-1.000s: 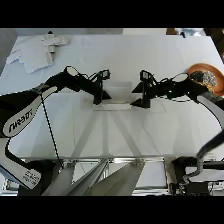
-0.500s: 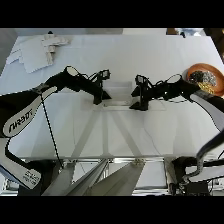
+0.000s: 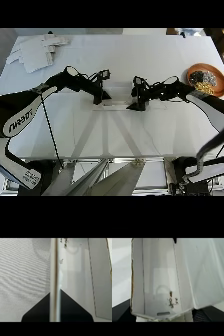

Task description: Fold the box and place the chain.

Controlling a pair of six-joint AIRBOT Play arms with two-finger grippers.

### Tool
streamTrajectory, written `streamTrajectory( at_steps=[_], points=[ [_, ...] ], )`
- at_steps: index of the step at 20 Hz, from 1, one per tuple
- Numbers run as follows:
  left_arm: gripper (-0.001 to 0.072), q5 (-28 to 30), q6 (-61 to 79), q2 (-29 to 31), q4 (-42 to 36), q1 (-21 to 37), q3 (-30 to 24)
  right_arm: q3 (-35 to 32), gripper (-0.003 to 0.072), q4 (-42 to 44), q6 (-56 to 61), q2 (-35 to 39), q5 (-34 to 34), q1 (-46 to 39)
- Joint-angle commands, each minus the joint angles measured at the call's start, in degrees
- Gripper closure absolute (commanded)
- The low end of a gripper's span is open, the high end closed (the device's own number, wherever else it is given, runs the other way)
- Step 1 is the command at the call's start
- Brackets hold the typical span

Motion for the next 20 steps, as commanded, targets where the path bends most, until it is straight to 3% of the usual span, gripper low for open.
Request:
streamTrajectory(
  at_steps=[1, 20],
  points=[
    [0.0697, 0.0, 0.0, 0.0, 0.0, 0.0, 0.0, 0.0, -0.0004, 0.6, -1.3, -0.4, -0.6, 1.3],
    [0.0697, 0.0, 0.0, 0.0, 0.0, 0.0, 0.0, 0.0, -0.0004, -1.3, -4.9, -1.0, -0.5, 1.2]
  ],
)
